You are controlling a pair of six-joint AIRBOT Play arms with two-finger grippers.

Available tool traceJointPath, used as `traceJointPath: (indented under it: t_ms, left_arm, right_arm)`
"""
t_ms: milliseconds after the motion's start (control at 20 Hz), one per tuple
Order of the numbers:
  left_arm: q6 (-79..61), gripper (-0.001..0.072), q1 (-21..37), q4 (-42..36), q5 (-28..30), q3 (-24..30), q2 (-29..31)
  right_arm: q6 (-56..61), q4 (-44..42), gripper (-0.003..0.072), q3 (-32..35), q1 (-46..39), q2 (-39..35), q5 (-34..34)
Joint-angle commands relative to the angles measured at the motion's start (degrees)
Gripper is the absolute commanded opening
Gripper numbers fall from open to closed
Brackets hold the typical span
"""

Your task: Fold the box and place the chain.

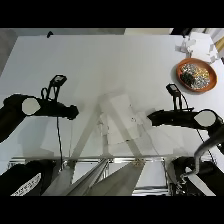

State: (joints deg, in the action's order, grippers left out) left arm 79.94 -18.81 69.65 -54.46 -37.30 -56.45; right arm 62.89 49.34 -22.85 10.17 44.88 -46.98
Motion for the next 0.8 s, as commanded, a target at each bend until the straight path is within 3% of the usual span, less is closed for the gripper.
traceJointPath:
  t_ms: [0,100,200,300,600,650,700,750]
  left_arm:
    - [-32.44,0.0571,0.48,-32.92,2.36,-0.07,-5.86]
    - [-42.23,0.0583,0.7,-42.32,1.42,-0.09,-11.47]
    - [-46.4,0.0648,0.7,-44.11,0.76,-0.09,-16.74]
    - [-50.03,0.0648,0.68,-44.48,0.28,-0.09,-20.79]
    - [-58.1,0.0627,0.68,-50.9,-2.03,-0.09,-25.22]
    - [-59.39,0.0612,0.63,-50.99,-3.08,-0.09,-25.22]
    - [-60.59,0.0537,0.59,-50.99,-3.98,-0.09,-25.22]
    - [-61.92,0.0415,0.59,-50.97,-5.03,-0.09,-25.22]
  right_arm:
    - [1.81,-0.04,0.0017,0.26,5.2,-0.26,3.45]
    - [1.81,-0.07,0.0017,0.26,6.32,-0.26,3.5]
    - [1.81,-0.04,0.0017,0.26,6.36,-0.24,3.58]
    - [1.81,-0.04,0.0017,0.26,6.36,-0.24,4.07]
    - [1.81,-0.04,0.0017,0.26,6.36,-0.24,4.46]
    - [1.81,-0.04,0.0017,0.26,6.36,-0.24,4.57]
    - [1.81,-0.02,0.0017,0.26,6.36,-0.24,4.63]
    - [1.81,-0.04,0.0017,0.26,6.36,-0.24,4.68]
